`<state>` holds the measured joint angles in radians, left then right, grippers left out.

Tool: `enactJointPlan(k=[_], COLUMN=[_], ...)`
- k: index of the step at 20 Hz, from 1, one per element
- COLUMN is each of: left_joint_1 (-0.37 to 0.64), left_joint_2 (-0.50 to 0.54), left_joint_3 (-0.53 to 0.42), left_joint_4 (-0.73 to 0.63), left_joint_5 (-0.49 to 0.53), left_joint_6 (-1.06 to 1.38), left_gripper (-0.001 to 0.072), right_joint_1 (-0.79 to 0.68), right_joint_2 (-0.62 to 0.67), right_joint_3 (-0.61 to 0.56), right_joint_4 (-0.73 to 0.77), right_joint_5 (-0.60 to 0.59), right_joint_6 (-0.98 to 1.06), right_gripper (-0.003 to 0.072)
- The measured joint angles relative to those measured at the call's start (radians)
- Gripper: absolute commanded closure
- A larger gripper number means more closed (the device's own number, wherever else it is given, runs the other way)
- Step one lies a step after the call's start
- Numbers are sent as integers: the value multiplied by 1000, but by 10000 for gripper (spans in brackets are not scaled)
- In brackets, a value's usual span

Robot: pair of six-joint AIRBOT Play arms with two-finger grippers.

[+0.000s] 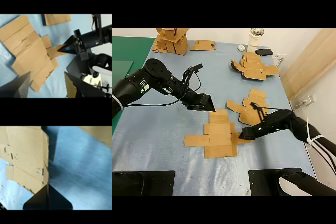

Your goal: Fold the box.

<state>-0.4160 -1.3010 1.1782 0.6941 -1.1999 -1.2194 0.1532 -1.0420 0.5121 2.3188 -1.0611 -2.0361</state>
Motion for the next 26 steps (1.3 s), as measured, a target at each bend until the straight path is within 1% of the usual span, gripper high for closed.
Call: enactJointPlan(k=[3,6,9,12,14,17,22,25,26], left_joint_1=[-1,32,114,202,235,254,257,247,246], left_joint_2=[0,2,2,-4,-24,-85,-220,-275,-287], left_joint_3=[-15,-66,-139,-201,-232,-255,-265,-266,-267], left_joint_4=[54,111,133,116,83,-9,-153,-248,-272], left_joint_5=[-31,-56,-74,-78,-83,-84,-77,-77,-78], left_joint_6=[0,17,49,98,146,237,374,458,481], left_gripper=[62,61,61,61,62,62,62,63,125], right_joint_1=[116,182,208,217,220,221,246,276,282], right_joint_2=[15,40,60,68,71,72,89,99,101], right_joint_3=[-20,-33,-46,-63,-69,-73,-74,-74,-75], right_joint_4=[15,6,-16,-31,-38,-40,-26,-21,-21], right_joint_5=[87,165,212,241,252,260,261,260,260], right_joint_6=[-33,-49,-60,-64,-66,-67,-68,-66,-63], right_gripper=[683,683,683,683,683,683,683,683,683])
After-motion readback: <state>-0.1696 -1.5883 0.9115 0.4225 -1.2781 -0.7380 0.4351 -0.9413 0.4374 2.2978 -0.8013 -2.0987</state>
